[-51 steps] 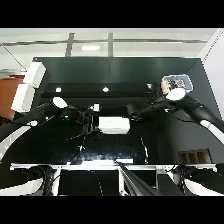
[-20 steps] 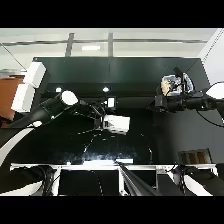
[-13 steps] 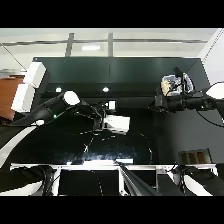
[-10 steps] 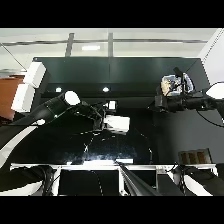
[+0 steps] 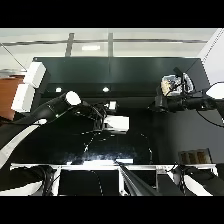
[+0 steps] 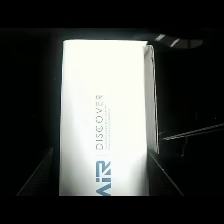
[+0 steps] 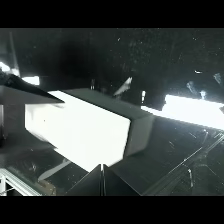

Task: Fold the box and place the chain.

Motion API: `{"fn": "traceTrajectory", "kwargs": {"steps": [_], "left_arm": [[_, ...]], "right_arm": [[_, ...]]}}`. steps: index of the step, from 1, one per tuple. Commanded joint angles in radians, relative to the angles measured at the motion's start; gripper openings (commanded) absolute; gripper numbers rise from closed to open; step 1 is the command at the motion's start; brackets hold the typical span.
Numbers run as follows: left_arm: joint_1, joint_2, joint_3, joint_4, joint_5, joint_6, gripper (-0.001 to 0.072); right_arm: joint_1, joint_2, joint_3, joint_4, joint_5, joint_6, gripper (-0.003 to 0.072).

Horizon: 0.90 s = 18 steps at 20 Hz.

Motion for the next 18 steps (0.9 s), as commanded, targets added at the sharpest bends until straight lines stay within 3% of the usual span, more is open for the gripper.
{"fn": "traceTrajectory", "kwargs": {"steps": [1, 18], "left_arm": [[0.024, 0.022, 0.001, -0.007, 0.017, -0.011, 0.071], [0.005, 0.086, -0.006, 0.0, 0.008, -0.087, 0.0711]], "right_arm": [[0.0, 0.001, 0.0, 0.0, 0.0, 0.0, 0.0029], [0.004, 0.001, 0.0, 0.0, 0.0, 0.0, 0.0028]]}}
